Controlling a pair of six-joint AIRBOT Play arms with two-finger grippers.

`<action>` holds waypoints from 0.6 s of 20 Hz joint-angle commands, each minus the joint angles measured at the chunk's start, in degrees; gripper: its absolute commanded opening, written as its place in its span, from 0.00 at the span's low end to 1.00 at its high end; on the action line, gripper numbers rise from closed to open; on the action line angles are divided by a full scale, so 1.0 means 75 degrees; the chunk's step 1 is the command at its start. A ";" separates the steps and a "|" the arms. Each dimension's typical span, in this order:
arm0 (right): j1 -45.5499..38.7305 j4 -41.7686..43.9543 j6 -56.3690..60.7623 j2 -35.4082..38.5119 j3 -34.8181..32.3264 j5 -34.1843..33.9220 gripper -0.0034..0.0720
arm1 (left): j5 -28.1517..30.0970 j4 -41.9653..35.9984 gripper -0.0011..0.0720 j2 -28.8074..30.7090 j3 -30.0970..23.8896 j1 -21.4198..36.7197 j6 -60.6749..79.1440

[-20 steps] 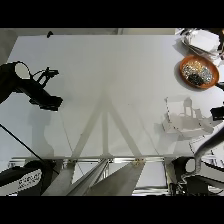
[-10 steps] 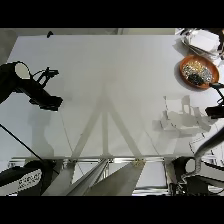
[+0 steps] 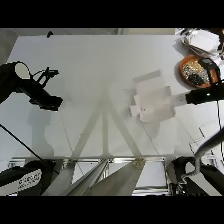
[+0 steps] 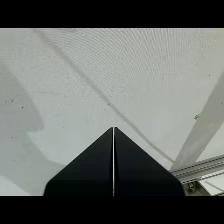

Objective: Fold the box and place the chain.

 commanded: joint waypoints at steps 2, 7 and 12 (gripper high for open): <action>0.0982 0.1411 0.0854 0.1545 -0.1536 -0.1023 0.07 | 0.0003 0.0000 0.03 0.0006 -0.0003 0.0009 0.0003; 0.2197 0.1556 0.1716 0.2314 -0.3031 -0.1693 0.07 | 0.0003 -0.0003 0.03 0.0006 -0.0003 0.0009 0.0090; 0.3418 0.1513 0.2390 0.2285 -0.3617 -0.2795 0.07 | 0.0006 -0.0003 0.03 0.0006 -0.0003 0.0009 0.0085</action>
